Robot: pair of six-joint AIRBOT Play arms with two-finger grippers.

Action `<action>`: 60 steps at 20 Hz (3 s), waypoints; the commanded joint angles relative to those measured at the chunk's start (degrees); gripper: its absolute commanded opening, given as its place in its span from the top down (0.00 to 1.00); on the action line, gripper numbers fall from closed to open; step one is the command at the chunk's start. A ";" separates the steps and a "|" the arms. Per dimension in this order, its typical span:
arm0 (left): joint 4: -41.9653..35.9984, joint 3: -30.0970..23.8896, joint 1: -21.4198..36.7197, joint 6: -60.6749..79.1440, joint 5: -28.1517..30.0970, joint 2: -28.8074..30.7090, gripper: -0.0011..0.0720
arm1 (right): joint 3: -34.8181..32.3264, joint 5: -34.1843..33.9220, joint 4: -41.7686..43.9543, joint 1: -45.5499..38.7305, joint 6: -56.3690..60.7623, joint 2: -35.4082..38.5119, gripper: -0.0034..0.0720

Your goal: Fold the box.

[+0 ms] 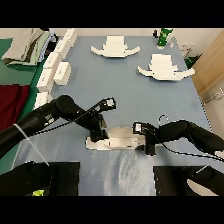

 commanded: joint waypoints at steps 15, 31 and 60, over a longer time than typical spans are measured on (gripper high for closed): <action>-8.98 0.48 -6.78 -48.04 26.23 -5.27 0.97 | -0.02 0.00 0.00 0.04 0.00 0.04 0.29; -6.82 1.79 -5.40 -56.54 20.96 -16.55 0.97 | -0.02 0.02 0.00 0.04 0.00 0.04 0.29; -13.33 -20.59 2.71 29.94 17.79 15.56 0.04 | -0.02 0.02 -0.02 0.02 0.00 0.04 0.29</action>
